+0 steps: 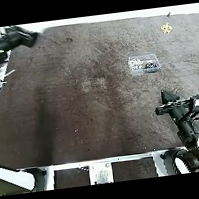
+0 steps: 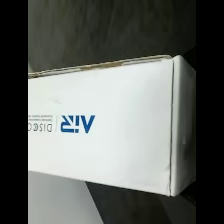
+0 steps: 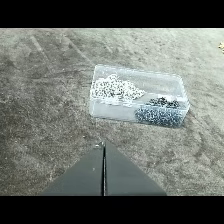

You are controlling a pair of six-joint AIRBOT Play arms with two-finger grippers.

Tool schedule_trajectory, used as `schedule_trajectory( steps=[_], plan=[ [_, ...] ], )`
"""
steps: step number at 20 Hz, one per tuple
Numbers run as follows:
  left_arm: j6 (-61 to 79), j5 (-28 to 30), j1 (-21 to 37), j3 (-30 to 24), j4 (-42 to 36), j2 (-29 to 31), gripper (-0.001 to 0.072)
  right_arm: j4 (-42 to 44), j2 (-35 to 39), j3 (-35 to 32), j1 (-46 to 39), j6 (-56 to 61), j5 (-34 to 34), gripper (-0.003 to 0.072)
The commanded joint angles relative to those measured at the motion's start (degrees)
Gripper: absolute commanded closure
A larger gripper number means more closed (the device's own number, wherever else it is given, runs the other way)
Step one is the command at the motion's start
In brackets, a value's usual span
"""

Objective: Fold the box and place the chain.

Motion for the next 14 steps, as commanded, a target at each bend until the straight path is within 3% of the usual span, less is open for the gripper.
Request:
schedule_trajectory(
  steps=[1, 3, 6, 14],
  plan=[
    [-24.52, 9.88, 7.8, 0.13, 16.55, 0.48, 0.0701, 0.0, 0.02, -0.02, 0.0, 0.0, 0.02, 0.0682],
    [-34.16, 9.84, 11.74, 0.15, 22.75, -1.64, 0.0701, 0.0, 0.02, -0.02, 0.0, 0.0, 0.02, 0.0682],
    [-35.71, 10.05, 15.67, 0.35, 23.17, -5.33, 0.0701, 0.0, 0.02, -0.02, 0.02, 0.0, 0.07, 0.0682],
    [-34.97, 9.7, 16.0, 7.72, 28.3, -18.08, 0.0701, 0.04, 0.0, -0.04, 0.02, 0.07, 0.24, 0.0682]
  ],
)
